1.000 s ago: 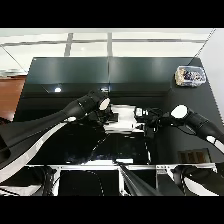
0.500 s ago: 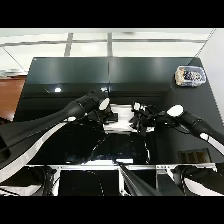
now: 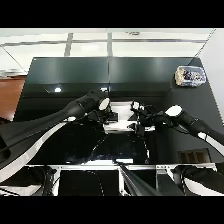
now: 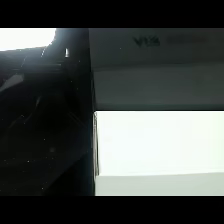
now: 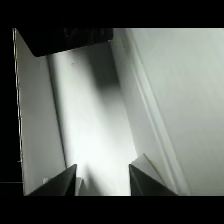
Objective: Fold the box and place the chain.
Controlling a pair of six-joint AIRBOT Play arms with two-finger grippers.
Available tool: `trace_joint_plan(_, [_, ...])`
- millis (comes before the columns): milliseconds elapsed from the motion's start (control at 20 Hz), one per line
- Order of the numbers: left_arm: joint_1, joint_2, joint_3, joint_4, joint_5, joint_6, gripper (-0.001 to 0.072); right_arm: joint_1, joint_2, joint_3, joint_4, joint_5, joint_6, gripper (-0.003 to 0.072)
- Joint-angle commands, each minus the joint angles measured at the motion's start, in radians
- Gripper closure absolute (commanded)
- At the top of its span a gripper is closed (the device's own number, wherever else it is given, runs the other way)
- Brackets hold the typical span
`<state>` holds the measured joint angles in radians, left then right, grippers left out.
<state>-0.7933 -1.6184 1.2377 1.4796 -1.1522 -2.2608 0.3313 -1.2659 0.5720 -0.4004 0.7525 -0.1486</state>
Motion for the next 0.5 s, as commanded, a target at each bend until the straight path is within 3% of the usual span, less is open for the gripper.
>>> trace_joint_plan(0, [0.0, 0.0, 0.0, 0.0, -0.001, 0.002, 0.0681, -0.001, 0.005, 0.0, -0.016, 0.01, 0.035, 0.0671])
trace_joint_plan(50, [0.0, 0.0, 0.0, -0.001, -0.002, 0.002, 0.068, -0.005, 0.018, 0.0, -0.024, 0.012, 0.12, 0.067])
trace_joint_plan(150, [0.0, 0.0, 0.0, 0.0, -0.007, 0.002, 0.068, -0.053, 0.076, 0.013, -0.08, 0.064, 0.544, 0.067])
trace_joint_plan(200, [0.0, 0.0, 0.0, 0.0, -0.014, 0.003, 0.068, -0.103, 0.119, 0.039, -0.179, 0.133, 0.752, 0.067])
trace_joint_plan(300, [0.0, 0.0, 0.0, 0.0, -0.023, 0.003, 0.0681, -0.244, 0.216, 0.083, -0.353, 0.236, 1.055, 0.067])
trace_joint_plan(450, [0.0, 0.0, 0.0, 0.0, -0.023, 0.002, 0.068, -0.531, 0.292, 0.077, -0.552, 0.247, 1.449, 0.067])
